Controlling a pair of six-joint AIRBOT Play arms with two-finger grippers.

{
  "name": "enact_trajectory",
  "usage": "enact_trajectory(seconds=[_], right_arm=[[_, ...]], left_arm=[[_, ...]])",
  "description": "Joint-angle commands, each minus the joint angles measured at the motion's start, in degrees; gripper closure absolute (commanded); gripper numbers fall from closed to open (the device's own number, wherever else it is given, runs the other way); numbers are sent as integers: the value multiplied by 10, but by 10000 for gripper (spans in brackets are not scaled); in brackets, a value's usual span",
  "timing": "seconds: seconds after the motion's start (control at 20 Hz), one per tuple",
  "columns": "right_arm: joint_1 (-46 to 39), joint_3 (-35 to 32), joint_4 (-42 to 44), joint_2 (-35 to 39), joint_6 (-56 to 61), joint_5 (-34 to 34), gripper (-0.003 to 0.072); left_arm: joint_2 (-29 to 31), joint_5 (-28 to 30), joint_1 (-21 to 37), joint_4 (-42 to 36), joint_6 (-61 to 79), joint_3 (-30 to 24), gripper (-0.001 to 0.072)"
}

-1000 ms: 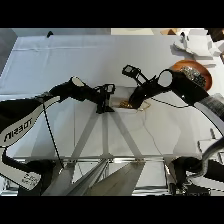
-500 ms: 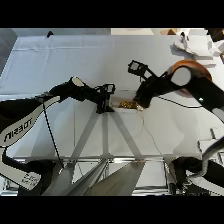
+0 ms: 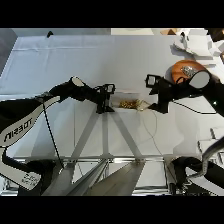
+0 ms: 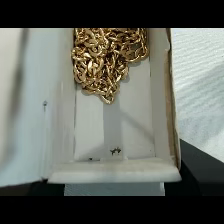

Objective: Fold the box and place the chain.

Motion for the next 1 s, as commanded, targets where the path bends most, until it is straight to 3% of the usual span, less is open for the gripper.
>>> enact_trajectory(seconds=[0.0, 0.15, 0.5, 0.95], right_arm=[[-8, -51, 69, -18, -159, -51, 35], [-8, -51, 164, -66, -266, -54, 36], [-7, -51, 167, -137, -267, -93, 37], [-7, -51, 166, -140, -266, -111, 45]], left_arm=[[0, 0, 0, 0, 0, 0, 522], [0, 0, 0, 0, 0, 0, 522], [0, 0, 0, 0, 0, 0, 522], [0, 0, 0, 0, 0, 0, 522]])
